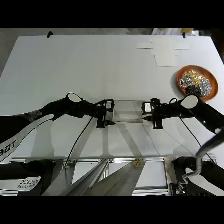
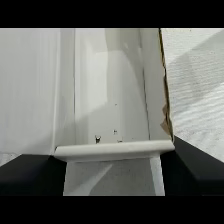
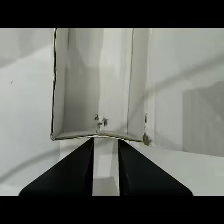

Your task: Fold the box and place the chain.

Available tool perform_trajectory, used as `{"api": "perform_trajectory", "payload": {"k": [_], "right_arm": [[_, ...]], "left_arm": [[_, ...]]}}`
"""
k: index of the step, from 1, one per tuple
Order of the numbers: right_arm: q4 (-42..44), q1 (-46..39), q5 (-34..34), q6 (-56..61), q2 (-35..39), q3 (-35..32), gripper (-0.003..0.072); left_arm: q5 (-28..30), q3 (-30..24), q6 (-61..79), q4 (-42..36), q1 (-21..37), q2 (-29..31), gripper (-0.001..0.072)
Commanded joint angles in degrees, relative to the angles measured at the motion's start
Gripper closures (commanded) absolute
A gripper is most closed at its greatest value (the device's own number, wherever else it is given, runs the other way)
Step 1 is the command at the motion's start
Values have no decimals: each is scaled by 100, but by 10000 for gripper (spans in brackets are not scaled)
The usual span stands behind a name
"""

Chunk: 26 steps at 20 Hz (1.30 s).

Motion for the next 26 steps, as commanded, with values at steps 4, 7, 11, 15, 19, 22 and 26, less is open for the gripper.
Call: {"api": "perform_trajectory", "payload": {"k": [4, 7, 11, 15, 19, 22, 26], "right_arm": [[645, 2, 2, -66, -363, -39, 564], [1222, 2, -33, -203, -505, -39, 481], [1049, 0, -68, -175, -531, -39, 293], [494, 0, 15, 337, -474, -39, 319], [-485, 0, -13, 1912, 39, -39, 666], [-553, 0, -28, 2142, 608, -39, 666], [-658, -140, -597, 3840, 1250, -37, 666]], "left_arm": [[2, 0, 2, 2, 4, 4, 457], [2, 0, 2, 2, 4, 4, 457], [0, 0, 2, 2, 4, 4, 457], [0, -2, 2, 2, 4, 4, 457], [0, 0, 2, 2, 4, 4, 457], [0, 0, 2, 2, 4, 4, 457], [0, 0, 2, 2, 4, 4, 457]]}}
